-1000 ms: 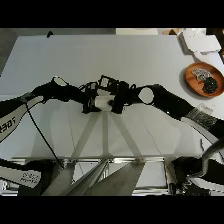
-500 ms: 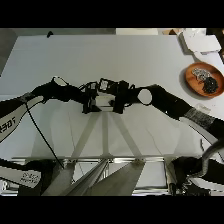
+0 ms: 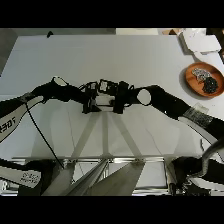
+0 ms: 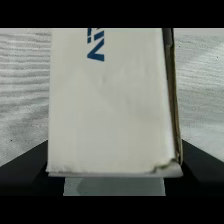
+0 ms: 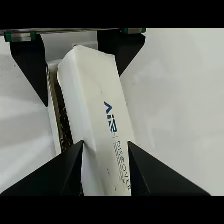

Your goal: Fold the box and place the chain.

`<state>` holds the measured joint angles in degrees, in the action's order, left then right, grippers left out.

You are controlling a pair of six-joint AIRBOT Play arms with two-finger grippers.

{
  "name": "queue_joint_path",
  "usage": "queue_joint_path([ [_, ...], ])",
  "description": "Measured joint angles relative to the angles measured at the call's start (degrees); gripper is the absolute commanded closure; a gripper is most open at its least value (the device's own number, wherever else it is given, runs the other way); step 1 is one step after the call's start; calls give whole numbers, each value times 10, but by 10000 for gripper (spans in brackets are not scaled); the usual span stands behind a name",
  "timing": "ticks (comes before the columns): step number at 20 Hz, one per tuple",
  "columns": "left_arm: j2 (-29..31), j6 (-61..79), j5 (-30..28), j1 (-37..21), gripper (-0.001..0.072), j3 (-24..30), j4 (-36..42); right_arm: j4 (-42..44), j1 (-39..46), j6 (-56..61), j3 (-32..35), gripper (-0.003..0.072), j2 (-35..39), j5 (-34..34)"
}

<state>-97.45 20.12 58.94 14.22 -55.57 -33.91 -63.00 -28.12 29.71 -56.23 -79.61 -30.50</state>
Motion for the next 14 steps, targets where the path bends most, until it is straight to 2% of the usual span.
queue_joint_path([
  [9, 0, 0, 0, 0, 452, 0, 0, 4, 0, 2, 33, 385, 0, 2],
  [11, 0, 0, 0, 0, 452, 0, 0, 7, 0, 3, 36, 248, 0, 1],
  [14, 0, 0, 0, 0, 452, 0, 0, 6, 0, 3, 38, 248, 0, 0],
])
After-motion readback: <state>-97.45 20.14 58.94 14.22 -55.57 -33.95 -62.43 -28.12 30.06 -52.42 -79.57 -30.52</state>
